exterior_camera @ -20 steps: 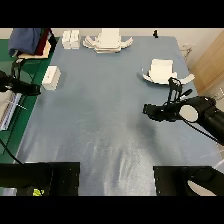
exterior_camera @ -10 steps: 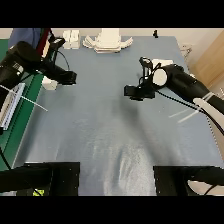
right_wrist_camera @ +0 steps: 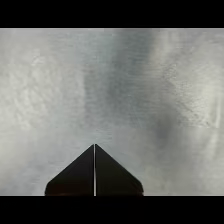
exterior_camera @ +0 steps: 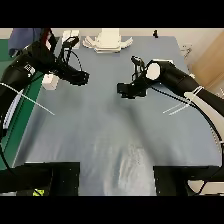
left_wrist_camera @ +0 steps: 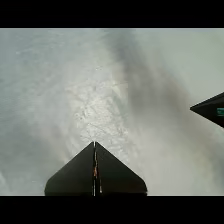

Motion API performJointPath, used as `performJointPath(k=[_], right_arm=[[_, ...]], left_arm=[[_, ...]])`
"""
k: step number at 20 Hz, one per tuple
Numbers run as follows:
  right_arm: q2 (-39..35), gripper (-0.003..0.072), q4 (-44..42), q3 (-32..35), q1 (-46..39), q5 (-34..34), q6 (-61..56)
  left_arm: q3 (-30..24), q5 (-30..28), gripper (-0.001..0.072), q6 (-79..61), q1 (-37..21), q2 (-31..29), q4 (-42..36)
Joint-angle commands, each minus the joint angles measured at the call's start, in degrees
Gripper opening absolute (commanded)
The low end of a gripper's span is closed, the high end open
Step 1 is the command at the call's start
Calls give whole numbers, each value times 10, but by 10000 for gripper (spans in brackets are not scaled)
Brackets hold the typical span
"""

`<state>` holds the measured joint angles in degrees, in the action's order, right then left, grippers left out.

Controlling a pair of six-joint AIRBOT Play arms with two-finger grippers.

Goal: Fold the box.

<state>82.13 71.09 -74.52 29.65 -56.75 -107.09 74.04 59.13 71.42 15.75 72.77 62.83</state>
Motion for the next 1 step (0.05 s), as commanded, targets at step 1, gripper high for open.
performJointPath(k=[1], right_arm=[[2, 6, -6, -2, 0, 0, 2]], left_arm=[[1, -2, 15, 2, 3, 0, 0]])
